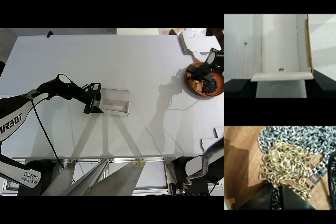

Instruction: Fold the box and place the chain.

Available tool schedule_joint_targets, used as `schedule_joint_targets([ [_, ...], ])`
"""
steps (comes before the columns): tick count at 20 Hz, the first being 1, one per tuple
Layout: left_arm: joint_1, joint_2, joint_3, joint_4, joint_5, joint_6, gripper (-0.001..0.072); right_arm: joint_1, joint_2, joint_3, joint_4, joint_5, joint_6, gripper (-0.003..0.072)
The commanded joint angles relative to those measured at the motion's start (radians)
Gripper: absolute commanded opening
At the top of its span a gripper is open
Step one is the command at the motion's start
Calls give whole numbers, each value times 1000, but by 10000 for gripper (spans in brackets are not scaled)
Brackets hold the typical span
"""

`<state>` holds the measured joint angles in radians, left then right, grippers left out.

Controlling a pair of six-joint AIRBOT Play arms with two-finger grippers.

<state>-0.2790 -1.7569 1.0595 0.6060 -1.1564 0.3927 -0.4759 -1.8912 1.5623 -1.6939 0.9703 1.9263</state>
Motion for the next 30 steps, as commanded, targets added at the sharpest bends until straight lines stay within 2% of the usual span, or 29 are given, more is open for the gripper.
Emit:
schedule_joint_targets([
  [1,1,1,0,0,1,0,255,0,5,0,1,67,-6,10],
  [7,1,0,0,0,0,0,255,1,135,0,-8,146,-125,6],
  [10,1,0,0,0,1,0,255,1,249,0,-10,177,-186,5],
  [13,1,0,0,0,0,0,255,1,366,-5,-11,259,-261,3],
  [15,1,1,0,0,1,0,255,2,463,-38,5,273,-256,2],
  [19,1,0,0,0,0,0,255,16,694,-196,26,276,-256,2],
  [23,1,1,0,0,1,0,255,33,923,-459,108,271,-257,2],
  [27,1,1,0,0,1,0,255,190,1144,-680,108,283,-256,2],
  [30,1,1,0,0,1,0,255,329,1233,-736,109,301,-203,3],
])
